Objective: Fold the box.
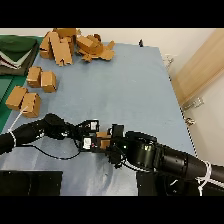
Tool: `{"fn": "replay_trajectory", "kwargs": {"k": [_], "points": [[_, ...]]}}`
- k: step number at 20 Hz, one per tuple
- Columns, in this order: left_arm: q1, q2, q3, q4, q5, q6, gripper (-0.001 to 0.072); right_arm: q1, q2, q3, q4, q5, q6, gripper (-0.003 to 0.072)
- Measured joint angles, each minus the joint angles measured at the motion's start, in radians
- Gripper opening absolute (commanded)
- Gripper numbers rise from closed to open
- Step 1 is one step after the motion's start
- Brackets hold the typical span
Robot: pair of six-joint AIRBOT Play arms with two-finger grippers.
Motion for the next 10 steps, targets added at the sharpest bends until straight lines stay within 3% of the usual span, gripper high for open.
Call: {"fn": "replay_trajectory", "kwargs": {"k": [9,10], "points": [[0.001,0.000,0.000,0.000,0.000,0.000,0.0456,0.000,-0.039,0.000,-0.027,-0.003,0.000,0.0554],[0.001,0.000,0.000,0.000,0.000,0.000,0.0456,0.000,-0.042,0.000,-0.041,-0.003,0.000,0.0508]]}}
